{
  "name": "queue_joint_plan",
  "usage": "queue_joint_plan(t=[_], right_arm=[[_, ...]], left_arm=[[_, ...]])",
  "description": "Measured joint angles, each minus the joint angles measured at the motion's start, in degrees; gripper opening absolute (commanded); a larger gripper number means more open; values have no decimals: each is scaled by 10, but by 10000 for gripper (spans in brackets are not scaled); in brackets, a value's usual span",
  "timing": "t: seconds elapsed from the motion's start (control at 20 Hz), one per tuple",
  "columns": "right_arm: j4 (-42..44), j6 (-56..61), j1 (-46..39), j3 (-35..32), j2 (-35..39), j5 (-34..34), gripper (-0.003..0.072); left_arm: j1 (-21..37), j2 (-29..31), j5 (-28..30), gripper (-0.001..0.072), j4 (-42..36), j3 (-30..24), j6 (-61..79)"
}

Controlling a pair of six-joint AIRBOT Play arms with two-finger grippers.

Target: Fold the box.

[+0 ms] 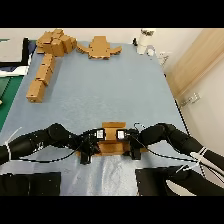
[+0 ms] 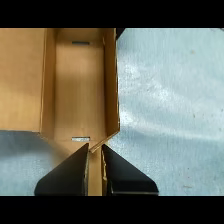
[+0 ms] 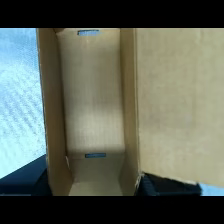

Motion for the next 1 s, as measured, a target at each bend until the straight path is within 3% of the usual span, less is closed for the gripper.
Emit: queue_joint_plan(t=[0.5, 0.55, 0.6, 1.0], right_arm=[[-1, 0, 0, 0, 0, 0, 557], [-1, 0, 0, 0, 0, 0, 556], [0, 0, 0, 0, 0, 0, 557], [0, 0, 0, 0, 0, 0, 556]], left_arm=[[-5, 2, 4, 117, -32, -9, 58], [-5, 4, 2, 168, -32, -13, 58], [-5, 7, -1, 300, -31, -18, 58], [26, 36, -11, 313, -21, -37, 35]])
